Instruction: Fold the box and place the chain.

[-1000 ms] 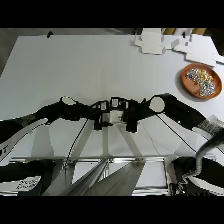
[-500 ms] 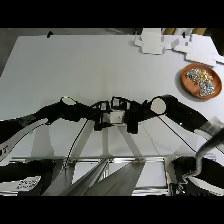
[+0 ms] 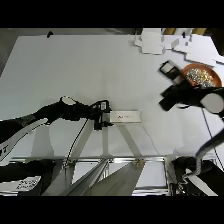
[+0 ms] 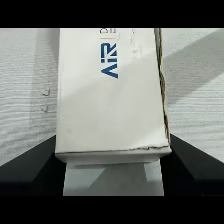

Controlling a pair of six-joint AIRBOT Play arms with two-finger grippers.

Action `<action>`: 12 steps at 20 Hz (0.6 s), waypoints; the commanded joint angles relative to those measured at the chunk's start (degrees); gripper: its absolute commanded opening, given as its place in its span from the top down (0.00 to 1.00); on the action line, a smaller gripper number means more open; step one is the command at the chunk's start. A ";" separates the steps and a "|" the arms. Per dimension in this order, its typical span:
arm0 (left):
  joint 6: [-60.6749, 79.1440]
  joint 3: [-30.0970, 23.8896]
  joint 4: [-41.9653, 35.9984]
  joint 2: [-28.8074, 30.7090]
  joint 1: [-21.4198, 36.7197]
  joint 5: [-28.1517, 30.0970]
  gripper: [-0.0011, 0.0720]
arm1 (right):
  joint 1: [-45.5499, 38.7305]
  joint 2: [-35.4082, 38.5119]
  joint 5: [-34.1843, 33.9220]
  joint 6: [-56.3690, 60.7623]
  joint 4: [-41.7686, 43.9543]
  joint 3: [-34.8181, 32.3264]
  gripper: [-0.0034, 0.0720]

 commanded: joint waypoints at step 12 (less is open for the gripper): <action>0.09 0.02 0.04 0.02 0.00 0.02 0.52 | -19.45 -1.09 28.89 20.96 7.02 -0.04 0.93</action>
